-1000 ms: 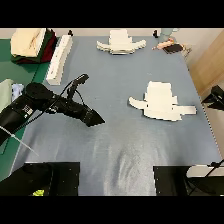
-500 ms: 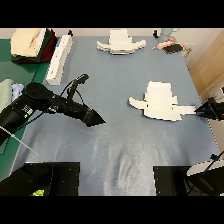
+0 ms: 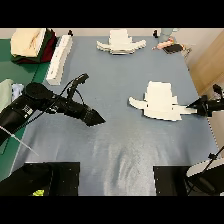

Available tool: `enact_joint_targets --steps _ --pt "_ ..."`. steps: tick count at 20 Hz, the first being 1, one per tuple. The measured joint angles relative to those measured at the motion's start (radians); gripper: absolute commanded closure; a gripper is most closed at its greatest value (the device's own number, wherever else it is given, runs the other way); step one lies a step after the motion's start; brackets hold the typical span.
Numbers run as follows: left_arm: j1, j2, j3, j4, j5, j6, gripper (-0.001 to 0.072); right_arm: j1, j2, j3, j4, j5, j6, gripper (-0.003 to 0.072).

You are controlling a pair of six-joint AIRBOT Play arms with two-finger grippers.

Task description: Fold the box.

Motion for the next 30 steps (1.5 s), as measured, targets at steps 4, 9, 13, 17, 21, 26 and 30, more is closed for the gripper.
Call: enact_joint_targets --steps 4,9,13,17,21,26,30 --pt "0.0 0.0 0.0 0.0 0.0 0.0 0.002 0.07 -0.025 0.0 0.068 0.013 -0.036 0.0415" --pt "0.0 0.0 0.0 0.0 0.0 -0.029 0.0022 0.162 -0.028 0.0 0.156 0.063 -0.055 0.0683" --pt "0.0 0.0 0.0 0.0 0.019 -0.13 0.0021 0.273 0.021 -0.023 0.187 0.081 -0.058 0.0684" --pt "0.006 0.0 0.0 0.001 0.04 -0.211 0.0118 0.409 0.181 -0.187 0.21 -0.017 -0.06 0.0684" --pt "0.037 -0.001 0.0 0.008 0.053 -0.25 0.0116 0.543 0.418 -0.493 0.256 -0.21 -0.051 0.0684" --pt "0.135 -0.023 0.0 0.011 0.055 -0.266 0.0117 0.705 0.743 -0.793 0.28 -0.46 -0.043 0.0684" --pt "0.209 -0.12 0.0 0.008 0.04 -0.262 0.0116 0.814 0.925 -0.897 0.247 -0.561 -0.012 0.0684"
